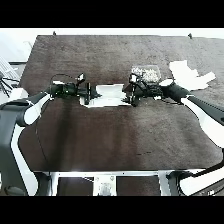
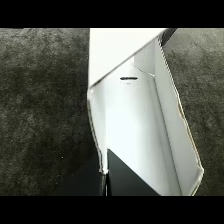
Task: Fold the box and place the chain.
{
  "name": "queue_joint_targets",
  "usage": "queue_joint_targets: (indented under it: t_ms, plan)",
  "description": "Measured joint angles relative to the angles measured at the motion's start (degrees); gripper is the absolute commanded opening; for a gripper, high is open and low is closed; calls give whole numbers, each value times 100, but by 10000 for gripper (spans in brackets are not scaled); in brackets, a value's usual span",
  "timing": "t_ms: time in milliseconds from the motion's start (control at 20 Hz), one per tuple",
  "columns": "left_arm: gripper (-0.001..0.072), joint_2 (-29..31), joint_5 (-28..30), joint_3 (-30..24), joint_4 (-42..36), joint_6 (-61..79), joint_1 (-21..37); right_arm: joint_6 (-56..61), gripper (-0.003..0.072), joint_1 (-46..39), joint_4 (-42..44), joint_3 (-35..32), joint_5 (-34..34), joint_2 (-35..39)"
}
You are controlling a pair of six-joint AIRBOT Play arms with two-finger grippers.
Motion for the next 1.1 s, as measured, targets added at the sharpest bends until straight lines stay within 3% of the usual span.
queue_joint_targets:
  t_ms: [600, 1100]
  plan:
    - [22, 0, -9, -2, 4, 0, 0, -236, 620, -203, 11, 1058, 1539, -1040]
    - [22, 0, -2, 0, 4, 2, 0, -385, 620, -125, 210, 1152, 1700, -1349]
